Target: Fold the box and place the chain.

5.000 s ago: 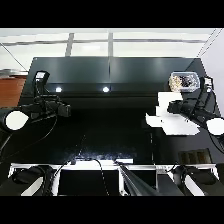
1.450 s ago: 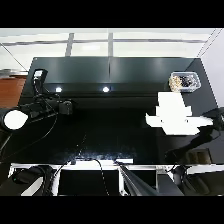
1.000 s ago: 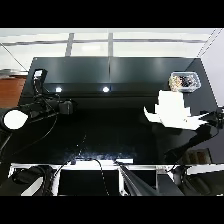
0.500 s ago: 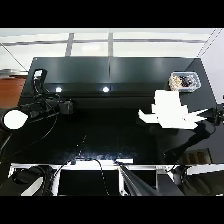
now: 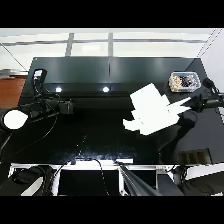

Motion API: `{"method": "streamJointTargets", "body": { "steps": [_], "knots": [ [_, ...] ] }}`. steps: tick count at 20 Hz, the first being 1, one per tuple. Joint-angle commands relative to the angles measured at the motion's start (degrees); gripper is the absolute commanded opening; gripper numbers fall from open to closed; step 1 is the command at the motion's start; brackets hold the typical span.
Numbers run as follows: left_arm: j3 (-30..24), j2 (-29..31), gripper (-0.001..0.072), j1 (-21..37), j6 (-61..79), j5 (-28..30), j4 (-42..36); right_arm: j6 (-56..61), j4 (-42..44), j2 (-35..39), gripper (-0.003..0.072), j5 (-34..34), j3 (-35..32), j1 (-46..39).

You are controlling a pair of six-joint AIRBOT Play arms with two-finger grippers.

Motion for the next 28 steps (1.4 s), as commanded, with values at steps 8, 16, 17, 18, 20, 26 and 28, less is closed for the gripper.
{"method": "streamJointTargets", "body": {
  "steps": [8,16,17,18,20,26,28],
  "knots": [
    [0.02,0.0,0.0715,-0.04,0.02,3.43,-0.13,3.91,4.22,35.93,0.0021,-31.28,-27.89,22.36],
    [0.02,-6.54,0.0715,0.02,0.07,0.74,-6.84,8.55,-3.67,59.01,0.0021,-54.99,-47.65,42.32],
    [0.02,-8.41,0.0715,0.22,0.37,-0.35,-8.5,7.58,-3.65,59.08,0.0021,-55.01,-48.22,43.6],
    [0.02,-10.6,0.0715,0.63,1.81,-1.79,-11.04,6.58,-3.65,59.06,0.0021,-55.06,-48.46,45.11],
    [0.02,-14.86,0.0715,2.54,8.28,-5.14,-18.58,4.68,-3.5,59.1,0.0021,-55.76,-48.46,48.17],
    [0.02,-27.52,0.0715,16.02,36.7,-26.14,-42.42,3.85,-3.5,59.1,0.0021,-57.61,-48.46,51.15],
    [0.02,-31.85,0.0715,17.46,42.56,-32.37,-43.36,3.87,-3.48,59.1,0.0021,-58.07,-48.43,51.15]
  ]
}}
